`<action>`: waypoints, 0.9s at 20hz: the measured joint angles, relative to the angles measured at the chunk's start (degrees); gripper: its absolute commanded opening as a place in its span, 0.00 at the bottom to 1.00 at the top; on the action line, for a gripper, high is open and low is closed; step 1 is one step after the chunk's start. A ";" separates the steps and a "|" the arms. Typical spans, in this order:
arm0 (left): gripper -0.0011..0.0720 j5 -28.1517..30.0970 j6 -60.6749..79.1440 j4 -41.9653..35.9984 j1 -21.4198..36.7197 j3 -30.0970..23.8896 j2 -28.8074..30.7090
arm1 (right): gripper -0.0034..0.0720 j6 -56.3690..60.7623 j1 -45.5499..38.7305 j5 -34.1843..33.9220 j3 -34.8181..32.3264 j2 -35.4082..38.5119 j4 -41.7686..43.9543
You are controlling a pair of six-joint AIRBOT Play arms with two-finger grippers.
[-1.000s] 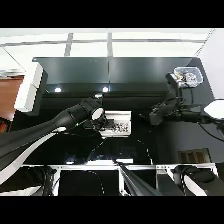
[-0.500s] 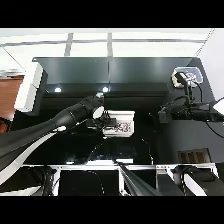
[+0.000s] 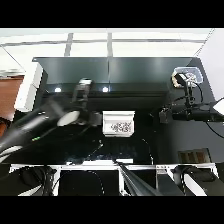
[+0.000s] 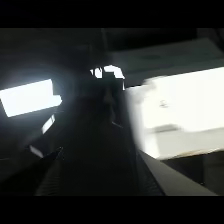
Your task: Fold the box and place the chain.
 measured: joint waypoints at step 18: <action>0.99 23.32 114.64 -52.30 20.59 -28.72 6.29 | 0.39 0.61 0.00 -3.65 0.00 0.00 -0.52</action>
